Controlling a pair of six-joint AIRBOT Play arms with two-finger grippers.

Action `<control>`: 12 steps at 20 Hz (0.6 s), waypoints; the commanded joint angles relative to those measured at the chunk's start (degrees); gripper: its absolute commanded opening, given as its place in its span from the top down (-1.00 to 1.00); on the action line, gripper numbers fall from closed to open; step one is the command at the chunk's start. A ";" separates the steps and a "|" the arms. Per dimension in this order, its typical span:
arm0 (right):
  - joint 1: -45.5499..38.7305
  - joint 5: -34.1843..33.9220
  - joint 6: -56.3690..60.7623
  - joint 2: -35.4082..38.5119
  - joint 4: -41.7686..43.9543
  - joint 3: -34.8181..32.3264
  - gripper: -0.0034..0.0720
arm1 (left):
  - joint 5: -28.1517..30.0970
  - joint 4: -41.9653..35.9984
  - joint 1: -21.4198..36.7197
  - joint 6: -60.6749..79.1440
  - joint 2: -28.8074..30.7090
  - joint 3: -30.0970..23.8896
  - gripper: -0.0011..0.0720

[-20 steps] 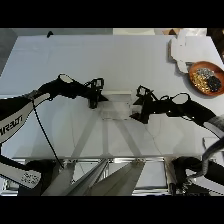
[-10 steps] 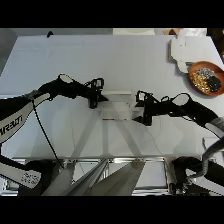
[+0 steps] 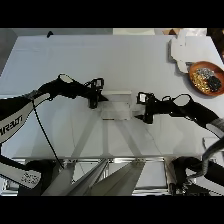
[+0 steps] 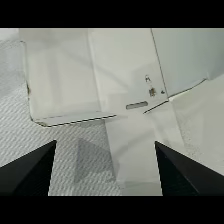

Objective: Fold the box and place the chain.

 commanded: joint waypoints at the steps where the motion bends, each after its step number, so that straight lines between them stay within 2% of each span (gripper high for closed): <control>1: 0.00 -1.51 -1.88 -1.68 1.86 -0.04 -0.92 | 0.02 0.02 -0.02 0.00 -0.02 0.00 0.94; 7: 0.00 0.74 -3.74 -2.89 6.32 -0.07 -0.92 | 0.02 0.02 -0.02 0.00 -0.02 0.00 0.94; 12: 0.11 2.25 -4.98 -2.93 6.73 -0.50 -0.92 | 0.02 0.02 -0.02 0.00 -0.02 0.00 0.94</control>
